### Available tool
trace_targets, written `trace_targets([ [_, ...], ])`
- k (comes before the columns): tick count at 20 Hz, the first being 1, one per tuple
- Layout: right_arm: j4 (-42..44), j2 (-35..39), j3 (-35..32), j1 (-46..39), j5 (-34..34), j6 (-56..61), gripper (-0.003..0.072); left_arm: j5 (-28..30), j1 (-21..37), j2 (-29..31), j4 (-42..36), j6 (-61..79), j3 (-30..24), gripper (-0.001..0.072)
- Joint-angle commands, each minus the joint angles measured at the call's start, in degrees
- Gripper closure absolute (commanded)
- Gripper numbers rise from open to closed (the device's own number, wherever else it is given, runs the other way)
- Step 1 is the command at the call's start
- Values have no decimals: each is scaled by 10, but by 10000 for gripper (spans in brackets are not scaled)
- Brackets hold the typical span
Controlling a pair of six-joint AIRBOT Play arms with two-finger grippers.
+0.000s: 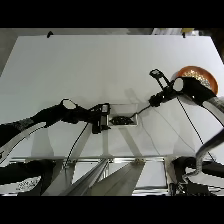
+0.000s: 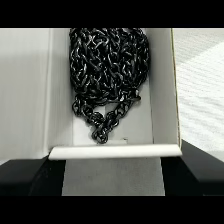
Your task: Fold the box and place the chain.
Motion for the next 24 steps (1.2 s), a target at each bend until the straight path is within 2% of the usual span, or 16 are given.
trace_targets([
  [1,-5,0,0,1,6,8,412,0,0,0,0,0,0,456],
  [2,-5,0,0,1,6,8,413,0,0,0,0,0,0,456],
  [3,-5,0,0,1,4,8,473,0,0,0,0,0,0,456],
  [4,-4,0,0,1,3,6,605,0,0,0,0,0,0,456],
  [8,-3,0,0,1,4,6,604,0,0,0,0,0,0,456],
  [9,-3,0,0,1,8,6,613,0,0,0,0,0,0,456],
  [10,-3,0,0,1,20,6,669,0,0,0,0,0,0,456],
  [12,-3,10,0,1,61,5,671,0,0,0,0,0,0,456],
  [18,23,161,0,1,92,6,672,0,0,0,0,0,0,456],
  [21,117,222,0,7,143,-15,672,0,0,0,0,0,0,456],
  [24,260,268,0,40,181,-116,672,0,0,0,0,0,0,456],
])
